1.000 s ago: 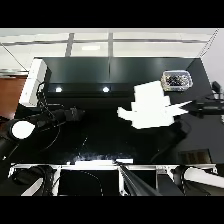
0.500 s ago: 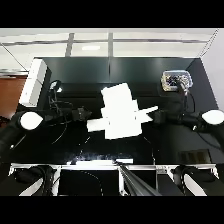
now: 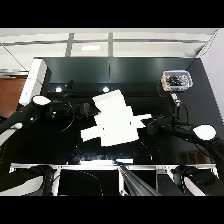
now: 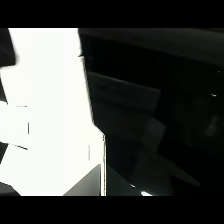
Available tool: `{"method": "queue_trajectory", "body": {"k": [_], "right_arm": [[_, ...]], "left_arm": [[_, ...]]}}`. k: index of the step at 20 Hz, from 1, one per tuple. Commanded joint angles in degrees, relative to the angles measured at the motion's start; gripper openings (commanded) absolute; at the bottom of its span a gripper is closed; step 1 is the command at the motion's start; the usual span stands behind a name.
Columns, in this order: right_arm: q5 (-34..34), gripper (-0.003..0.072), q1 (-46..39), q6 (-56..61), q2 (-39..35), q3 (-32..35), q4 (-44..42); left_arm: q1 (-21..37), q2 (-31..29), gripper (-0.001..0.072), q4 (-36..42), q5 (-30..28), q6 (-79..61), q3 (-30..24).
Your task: Fold the box and place the chain.
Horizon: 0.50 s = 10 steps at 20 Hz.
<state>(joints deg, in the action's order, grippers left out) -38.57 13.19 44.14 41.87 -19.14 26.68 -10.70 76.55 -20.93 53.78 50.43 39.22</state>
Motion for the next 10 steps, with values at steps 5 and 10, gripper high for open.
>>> {"method": "queue_trajectory", "body": {"k": [5,10], "right_arm": [[0.2,0.002,0.9,2.1,-0.3,0.3,0.2],[0.2,0.002,0.9,2.1,-0.3,0.3,0.2]], "left_arm": [[-0.4,15.9,0.0672,0.1,23.3,-21.6,9.9],[-0.5,17.1,0.0463,-1.2,25.0,-30.1,10.4]]}}
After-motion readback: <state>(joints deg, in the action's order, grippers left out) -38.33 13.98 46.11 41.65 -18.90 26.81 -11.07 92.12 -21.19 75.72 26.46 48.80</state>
